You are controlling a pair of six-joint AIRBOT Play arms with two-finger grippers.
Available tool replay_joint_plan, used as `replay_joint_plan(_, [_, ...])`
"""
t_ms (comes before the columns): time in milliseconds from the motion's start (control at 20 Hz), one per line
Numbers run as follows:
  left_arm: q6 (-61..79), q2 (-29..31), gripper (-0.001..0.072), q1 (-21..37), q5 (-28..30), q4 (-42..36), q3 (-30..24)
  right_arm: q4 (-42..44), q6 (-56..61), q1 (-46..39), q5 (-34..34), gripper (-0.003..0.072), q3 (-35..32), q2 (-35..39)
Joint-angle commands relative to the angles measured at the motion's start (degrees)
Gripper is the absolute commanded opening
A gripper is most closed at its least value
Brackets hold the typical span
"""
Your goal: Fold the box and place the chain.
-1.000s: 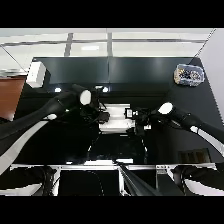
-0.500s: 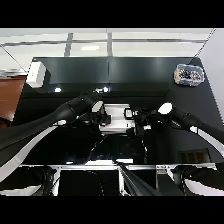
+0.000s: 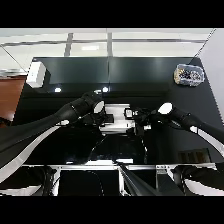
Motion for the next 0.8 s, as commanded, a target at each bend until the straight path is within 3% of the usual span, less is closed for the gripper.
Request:
replay_joint_plan(0, [-0.5, -0.3, 0.0024, 0.0, 0.9, -1.4, 0.0, 0.0, 0.0, 0.0, 0.0, 0.0133, 0.0, 0.0])
replay_joint_plan(200, [0.1, -0.3, 0.0032, 0.0, 0.9, -1.5, 0.0, 0.0, 0.0, 0.0, 0.0, 0.0133, 0.0, 0.0])
replay_joint_plan(250, [1.1, -0.3, 0.0126, 0.0, 1.0, -1.6, 0.0, 0.0, 0.0, 0.0, 0.0, 0.0133, 0.0, 0.0])
replay_joint_plan(300, [1.0, -0.3, 0.0332, 0.0, 0.8, -1.6, 0.0, 0.0, 0.0, 0.0, 0.0, 0.0133, 0.0, 0.0])
replay_joint_plan(350, [1.0, -0.3, 0.0454, 0.0, 0.5, -1.5, 0.0, 0.0, 0.0, 0.0, 0.0, 0.0133, 0.0, 0.0])
replay_joint_plan(750, [1.0, -0.3, 0.046, 0.1, 0.2, -0.4, 0.1, -0.1, 0.0, 0.1, 0.0, 0.0133, 0.0, 0.0])
